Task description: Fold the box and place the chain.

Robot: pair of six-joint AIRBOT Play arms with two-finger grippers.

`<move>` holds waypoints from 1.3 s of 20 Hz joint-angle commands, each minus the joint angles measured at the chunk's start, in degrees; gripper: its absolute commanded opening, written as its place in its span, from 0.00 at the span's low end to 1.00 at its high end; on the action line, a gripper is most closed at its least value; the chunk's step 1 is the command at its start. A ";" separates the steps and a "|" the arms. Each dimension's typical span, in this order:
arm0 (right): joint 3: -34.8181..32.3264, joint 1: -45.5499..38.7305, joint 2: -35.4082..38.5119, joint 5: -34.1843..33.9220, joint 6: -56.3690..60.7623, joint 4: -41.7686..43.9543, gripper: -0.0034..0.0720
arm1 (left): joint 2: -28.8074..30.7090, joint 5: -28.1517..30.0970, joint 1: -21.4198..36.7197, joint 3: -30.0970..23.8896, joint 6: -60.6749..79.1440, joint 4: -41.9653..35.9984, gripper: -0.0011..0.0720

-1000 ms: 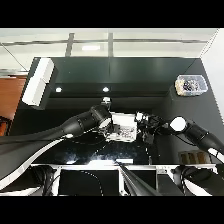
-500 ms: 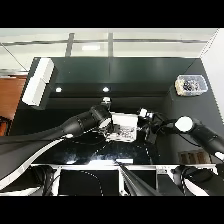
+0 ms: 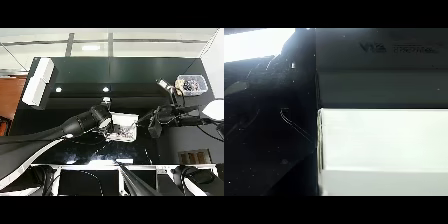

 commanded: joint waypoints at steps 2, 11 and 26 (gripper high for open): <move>-0.17 2.51 0.17 0.26 6.78 4.85 0.06 | 0.00 0.04 0.04 -0.02 0.00 -0.13 0.06; 0.61 -4.59 0.52 4.28 6.97 -5.27 0.65 | 0.33 -0.24 0.04 0.02 -0.11 -0.50 0.06; 2.12 -13.60 0.55 8.70 6.91 -5.49 0.65 | 18.67 -13.88 2.21 3.82 23.98 10.32 0.67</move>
